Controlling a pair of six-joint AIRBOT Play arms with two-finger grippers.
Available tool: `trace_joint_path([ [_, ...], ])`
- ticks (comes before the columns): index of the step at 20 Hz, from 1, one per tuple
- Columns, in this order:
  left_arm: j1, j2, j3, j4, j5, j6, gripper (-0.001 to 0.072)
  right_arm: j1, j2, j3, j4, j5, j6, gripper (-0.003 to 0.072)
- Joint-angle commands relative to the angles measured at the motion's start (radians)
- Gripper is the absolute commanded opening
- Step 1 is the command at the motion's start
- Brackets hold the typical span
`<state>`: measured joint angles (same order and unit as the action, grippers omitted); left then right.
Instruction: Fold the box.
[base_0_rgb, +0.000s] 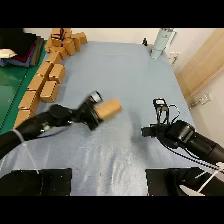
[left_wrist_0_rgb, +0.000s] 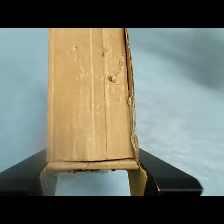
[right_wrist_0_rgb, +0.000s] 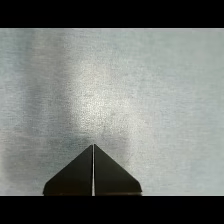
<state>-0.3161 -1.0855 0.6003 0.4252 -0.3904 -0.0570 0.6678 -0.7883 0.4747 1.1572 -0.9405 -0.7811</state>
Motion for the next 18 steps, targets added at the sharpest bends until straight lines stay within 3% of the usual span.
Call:
trace_joint_path([
  [1, 0.264, 0.120, -0.020, 0.318, -0.087, -0.406, 0.0522, -0.002, -0.018, 0.000, -0.011, 0.013, 0.045, 0.0009],
  [3, 0.428, 0.138, -0.022, 0.568, -0.278, -0.599, 0.0523, -0.002, -0.028, 0.000, -0.036, 0.030, 0.045, 0.0009],
  [4, 0.500, 0.139, -0.022, 0.629, -0.328, -0.649, 0.0523, -0.002, -0.034, 0.000, -0.043, 0.046, 0.045, 0.0009],
  [7, 0.674, 0.147, -0.022, 0.639, -0.409, -0.748, 0.0522, -0.002, -0.049, 0.000, -0.048, 0.113, 0.047, 0.0008],
  [10, 0.763, 0.148, -0.022, 0.650, -0.545, -0.767, 0.0523, -0.002, -0.066, 0.000, -0.057, 0.155, 0.047, 0.0009],
  [13, 0.784, 0.148, -0.022, 0.653, -0.510, -0.832, 0.0523, -0.002, -0.086, -0.001, -0.069, 0.180, 0.047, 0.0009],
  [18, 0.783, 0.132, -0.022, 0.653, -0.296, -0.858, 0.0522, -0.002, -0.119, 0.000, -0.069, 0.185, 0.047, 0.0008],
])
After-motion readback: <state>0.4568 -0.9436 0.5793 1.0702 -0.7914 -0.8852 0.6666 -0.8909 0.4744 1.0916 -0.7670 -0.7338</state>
